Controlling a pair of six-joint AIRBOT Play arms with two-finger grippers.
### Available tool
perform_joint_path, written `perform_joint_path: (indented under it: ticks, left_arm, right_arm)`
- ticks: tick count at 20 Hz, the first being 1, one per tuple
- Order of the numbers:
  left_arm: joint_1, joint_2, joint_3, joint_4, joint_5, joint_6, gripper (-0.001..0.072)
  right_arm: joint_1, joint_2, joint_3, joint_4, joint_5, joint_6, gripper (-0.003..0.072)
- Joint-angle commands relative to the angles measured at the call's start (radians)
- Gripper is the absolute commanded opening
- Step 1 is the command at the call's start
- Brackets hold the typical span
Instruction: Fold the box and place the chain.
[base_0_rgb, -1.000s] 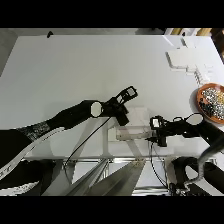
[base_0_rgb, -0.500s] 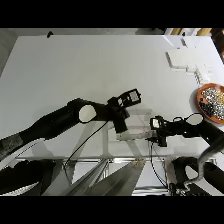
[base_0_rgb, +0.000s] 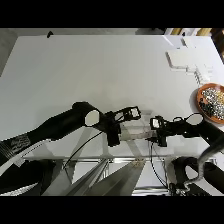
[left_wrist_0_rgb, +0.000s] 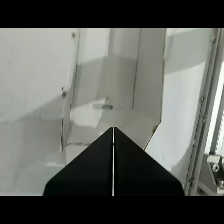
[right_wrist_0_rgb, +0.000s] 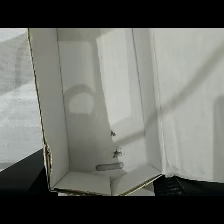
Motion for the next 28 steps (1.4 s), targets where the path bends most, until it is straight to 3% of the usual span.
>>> perform_joint_path:
  ticks: [1,5,10,15,20,23,26,28]
  left_arm:
    - [0.027,-0.005,-0.006,0.039,-0.029,-0.026,0.0001]
    - [0.022,-0.003,-0.008,-0.021,0.083,0.011,0.0003]
    - [-0.010,-0.018,-0.008,-0.039,0.108,0.072,0.0001]
    - [0.002,-0.058,-0.008,0.032,-0.040,0.058,0.0001]
    - [0.082,0.051,-0.035,0.103,-0.095,0.026,0.0019]
    - [0.097,0.084,-0.124,0.066,-0.070,0.164,0.0112]
    - [0.079,0.084,-0.188,-0.014,0.057,0.309,0.0189]
    - [0.072,0.083,-0.191,-0.017,0.116,0.337,0.0282]
  right_arm:
    - [0.000,0.000,0.000,0.000,0.000,0.000,0.0416]
    - [0.000,0.000,0.000,0.000,0.000,0.000,0.0416]
    - [0.000,0.000,0.000,0.000,0.000,0.000,0.0416]
    - [0.000,0.000,0.000,0.000,0.000,0.000,0.0416]
    - [0.000,0.000,0.000,0.000,0.000,0.000,0.0416]
    - [0.000,0.000,0.000,0.000,0.000,0.000,0.0416]
    - [0.000,0.000,0.000,0.000,0.001,0.000,0.0416]
    - [0.000,0.000,0.000,0.000,0.000,0.000,0.0416]
